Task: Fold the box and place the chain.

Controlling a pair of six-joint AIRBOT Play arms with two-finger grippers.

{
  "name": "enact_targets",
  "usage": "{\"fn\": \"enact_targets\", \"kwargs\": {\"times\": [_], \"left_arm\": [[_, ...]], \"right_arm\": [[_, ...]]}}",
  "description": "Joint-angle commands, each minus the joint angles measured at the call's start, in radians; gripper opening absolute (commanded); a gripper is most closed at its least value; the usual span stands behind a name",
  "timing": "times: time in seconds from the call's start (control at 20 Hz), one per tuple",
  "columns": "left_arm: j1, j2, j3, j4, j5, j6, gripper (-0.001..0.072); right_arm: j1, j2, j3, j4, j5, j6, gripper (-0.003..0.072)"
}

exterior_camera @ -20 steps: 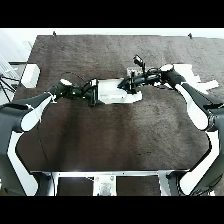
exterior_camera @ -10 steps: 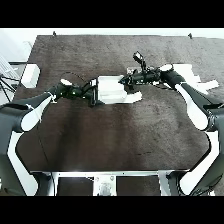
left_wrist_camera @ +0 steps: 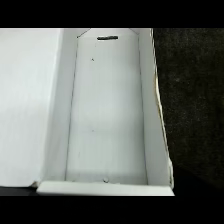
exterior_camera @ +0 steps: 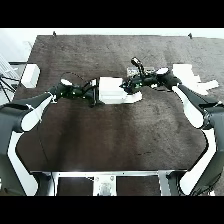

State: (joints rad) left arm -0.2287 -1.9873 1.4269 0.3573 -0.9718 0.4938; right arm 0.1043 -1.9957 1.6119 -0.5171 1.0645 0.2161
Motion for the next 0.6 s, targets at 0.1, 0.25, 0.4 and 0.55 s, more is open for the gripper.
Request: {"fn": "enact_targets", "kwargs": {"times": [0.1,0.25,0.4,0.55], "left_arm": [[0.001,0.000,0.000,0.002,0.003,0.002,0.0418],[0.001,0.000,0.000,0.002,0.003,0.002,0.0418],[0.001,0.000,0.000,0.002,0.003,0.001,0.0418],[0.001,0.000,0.000,0.002,0.003,0.002,0.0418]], "right_arm": [[0.000,-0.012,0.001,-0.026,-0.002,0.008,0.0007],[-0.001,-0.008,0.021,-0.026,0.047,-0.048,0.0005],[-0.002,0.056,0.027,-0.027,0.062,-0.105,0.0001],[-0.020,0.165,0.000,-0.062,0.063,-0.106,0.0000]]}}
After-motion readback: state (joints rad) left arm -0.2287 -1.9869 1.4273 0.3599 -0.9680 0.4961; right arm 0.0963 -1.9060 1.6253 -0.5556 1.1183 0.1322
